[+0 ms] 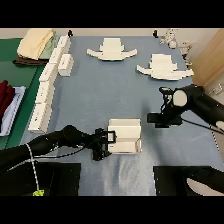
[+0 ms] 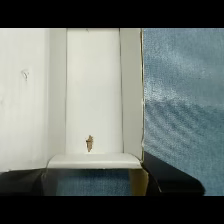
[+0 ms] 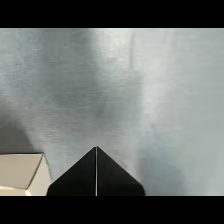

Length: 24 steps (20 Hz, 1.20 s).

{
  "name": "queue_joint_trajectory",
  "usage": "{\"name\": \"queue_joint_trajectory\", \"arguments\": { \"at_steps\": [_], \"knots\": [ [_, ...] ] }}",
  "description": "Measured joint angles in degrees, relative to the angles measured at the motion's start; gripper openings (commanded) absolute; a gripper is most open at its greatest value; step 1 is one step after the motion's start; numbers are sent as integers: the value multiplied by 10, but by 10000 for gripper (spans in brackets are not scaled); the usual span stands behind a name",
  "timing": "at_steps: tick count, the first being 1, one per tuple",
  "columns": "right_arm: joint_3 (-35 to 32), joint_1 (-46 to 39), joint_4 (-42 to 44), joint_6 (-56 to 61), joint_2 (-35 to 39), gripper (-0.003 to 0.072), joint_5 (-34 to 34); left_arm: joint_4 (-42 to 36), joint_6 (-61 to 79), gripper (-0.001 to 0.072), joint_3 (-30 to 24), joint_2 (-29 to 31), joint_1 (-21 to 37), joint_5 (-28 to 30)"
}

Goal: Fold the box.

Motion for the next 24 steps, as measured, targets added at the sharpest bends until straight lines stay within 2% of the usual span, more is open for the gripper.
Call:
{"name": "queue_joint_trajectory", "arguments": {
  "at_steps": [4,8,10,14,17,20,24],
  "knots": [
    [-1,-112,240,-204,-107,0,-5,0,0,453,0,0,0,0],
    [0,-146,434,-360,-191,1,49,0,0,453,0,0,0,0],
    [0,-153,495,-416,-211,1,82,0,0,453,0,0,0,0],
    [-4,-155,535,-505,-217,1,151,0,0,453,0,0,0,0],
    [-38,-135,511,-545,-179,0,153,0,0,453,0,0,0,-1],
    [-100,-100,501,-593,-111,1,95,0,0,453,0,0,0,-1],
    [-173,-36,499,-651,-3,1,-39,1,0,453,0,0,0,-2]
  ]
}}
